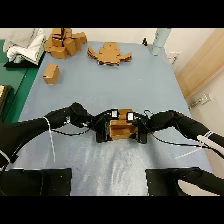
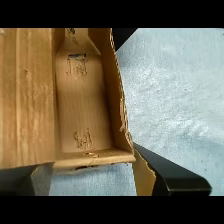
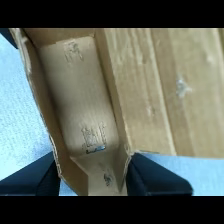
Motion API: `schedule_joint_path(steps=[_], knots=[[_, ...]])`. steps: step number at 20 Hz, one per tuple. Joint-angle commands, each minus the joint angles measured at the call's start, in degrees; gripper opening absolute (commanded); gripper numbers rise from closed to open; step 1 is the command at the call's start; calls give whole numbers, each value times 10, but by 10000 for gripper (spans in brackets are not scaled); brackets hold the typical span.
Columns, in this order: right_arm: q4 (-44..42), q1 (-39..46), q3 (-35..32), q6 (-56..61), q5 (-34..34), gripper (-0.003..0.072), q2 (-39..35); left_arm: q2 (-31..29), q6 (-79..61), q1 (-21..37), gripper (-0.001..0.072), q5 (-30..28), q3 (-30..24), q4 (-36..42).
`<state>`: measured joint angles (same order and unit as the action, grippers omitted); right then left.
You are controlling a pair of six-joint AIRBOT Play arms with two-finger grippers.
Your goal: Fold the box.
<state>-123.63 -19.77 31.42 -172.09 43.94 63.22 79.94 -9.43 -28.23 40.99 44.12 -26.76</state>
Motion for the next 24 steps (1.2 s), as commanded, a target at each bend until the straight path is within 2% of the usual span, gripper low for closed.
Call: schedule_joint_path(steps=[1, 12, 14, 24], knots=[[0, 0, 0, 0, 1, 525, 0, 0, 16, -9, 694, -22, 0, -14], [0, 0, 0, 0, 1, 525, 0, 0, 44, -17, 693, -61, 0, -33], [0, 0, 0, 0, 1, 525, 0, 0, 43, -17, 505, -60, 0, -33], [0, 0, 0, 0, 1, 525, 0, 0, 44, -17, 507, -61, 0, -32]])
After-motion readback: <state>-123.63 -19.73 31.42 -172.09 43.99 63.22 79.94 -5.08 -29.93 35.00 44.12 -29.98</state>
